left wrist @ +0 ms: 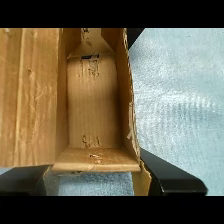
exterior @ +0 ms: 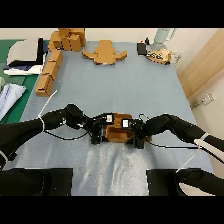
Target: Fold the box.
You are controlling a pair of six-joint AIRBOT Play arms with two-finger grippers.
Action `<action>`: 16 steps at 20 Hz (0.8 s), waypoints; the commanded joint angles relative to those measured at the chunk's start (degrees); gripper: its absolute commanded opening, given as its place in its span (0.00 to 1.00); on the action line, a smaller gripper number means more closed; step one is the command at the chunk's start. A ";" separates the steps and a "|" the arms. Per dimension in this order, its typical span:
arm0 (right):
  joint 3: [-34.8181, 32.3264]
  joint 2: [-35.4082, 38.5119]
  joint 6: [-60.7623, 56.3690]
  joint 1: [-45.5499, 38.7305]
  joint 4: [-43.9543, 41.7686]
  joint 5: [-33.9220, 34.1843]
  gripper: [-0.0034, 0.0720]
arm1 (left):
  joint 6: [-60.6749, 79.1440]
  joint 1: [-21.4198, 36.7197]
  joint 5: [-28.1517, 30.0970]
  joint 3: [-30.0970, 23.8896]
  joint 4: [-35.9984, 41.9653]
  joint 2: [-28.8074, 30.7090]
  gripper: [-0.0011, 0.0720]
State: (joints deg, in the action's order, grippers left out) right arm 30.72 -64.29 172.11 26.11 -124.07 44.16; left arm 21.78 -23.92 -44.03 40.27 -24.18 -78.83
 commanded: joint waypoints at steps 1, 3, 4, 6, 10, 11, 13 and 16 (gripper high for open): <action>0.04 0.09 -0.11 0.07 -0.39 0.39 0.77 | 0.02 -0.02 0.02 0.02 -0.02 0.00 0.72; 0.04 0.90 -1.20 -0.11 0.61 1.86 0.99 | 0.02 -0.02 0.02 0.02 -0.02 0.00 0.72; 0.07 1.75 -4.37 -0.24 2.38 1.70 0.99 | 0.00 -0.02 0.04 0.02 -0.04 0.00 0.72; 0.35 4.22 -12.90 -1.60 8.00 1.49 0.99 | 0.02 -0.02 0.02 0.02 -0.02 0.00 0.72; 0.46 11.58 -26.05 -5.16 18.38 3.26 0.98 | 0.00 -0.02 0.02 0.02 -0.02 0.00 0.72; 0.46 13.53 -28.22 -5.57 19.43 4.09 0.98 | 0.02 -0.02 0.02 0.02 -0.02 0.00 0.72; 0.46 17.64 -32.35 -5.53 19.10 7.06 0.98 | 0.02 -0.02 -0.02 0.02 -0.02 0.00 0.72; 0.46 23.10 -40.52 -5.53 11.08 12.63 0.98 | 0.02 -0.02 0.02 0.02 -0.02 0.00 0.72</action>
State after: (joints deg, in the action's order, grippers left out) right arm 31.11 -46.17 140.75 20.95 -108.81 51.88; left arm 21.80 -24.01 -44.03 40.27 -24.18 -78.87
